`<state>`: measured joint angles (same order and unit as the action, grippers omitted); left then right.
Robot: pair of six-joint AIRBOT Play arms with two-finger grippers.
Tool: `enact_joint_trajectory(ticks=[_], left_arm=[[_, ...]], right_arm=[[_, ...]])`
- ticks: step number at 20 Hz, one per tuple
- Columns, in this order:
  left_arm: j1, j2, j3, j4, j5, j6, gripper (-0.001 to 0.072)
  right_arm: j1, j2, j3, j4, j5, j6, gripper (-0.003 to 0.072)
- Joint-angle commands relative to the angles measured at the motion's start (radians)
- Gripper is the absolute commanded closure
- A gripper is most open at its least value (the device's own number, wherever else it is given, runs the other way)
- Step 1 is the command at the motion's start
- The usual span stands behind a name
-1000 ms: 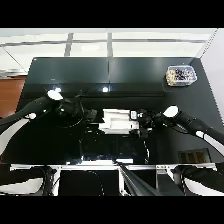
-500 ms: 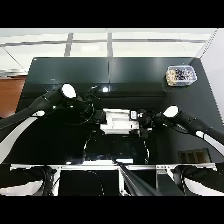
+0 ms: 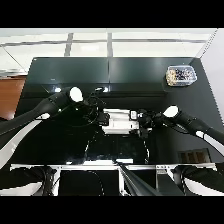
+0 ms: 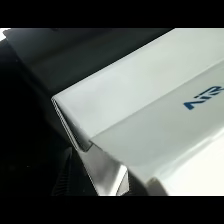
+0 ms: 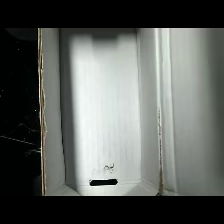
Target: Fold the box and place the chain.
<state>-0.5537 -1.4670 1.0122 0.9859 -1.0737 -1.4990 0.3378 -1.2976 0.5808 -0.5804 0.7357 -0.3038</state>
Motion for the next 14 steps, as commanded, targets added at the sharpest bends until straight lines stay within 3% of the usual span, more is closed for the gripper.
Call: enact_joint_trajectory(ticks=[1,4,6,14], left_arm=[[-0.045,-0.002,0.009,0.12,0.032,-0.12,0.031],[-0.119,-0.016,0.052,0.296,0.031,-0.262,0.0311],[-0.163,-0.028,0.091,0.394,0.017,-0.344,0.0374],[-0.225,-0.127,0.183,0.462,-0.107,-0.582,0.0375]], right_arm=[[0.001,-0.001,0.0,0.0,0.0,0.0,0.053],[0.001,-0.001,0.0,0.0,0.0,0.0,0.053],[0.001,-0.001,0.0,0.0,0.0,0.0,0.053],[0.001,-0.001,0.0,0.0,0.0,0.0,0.053]])
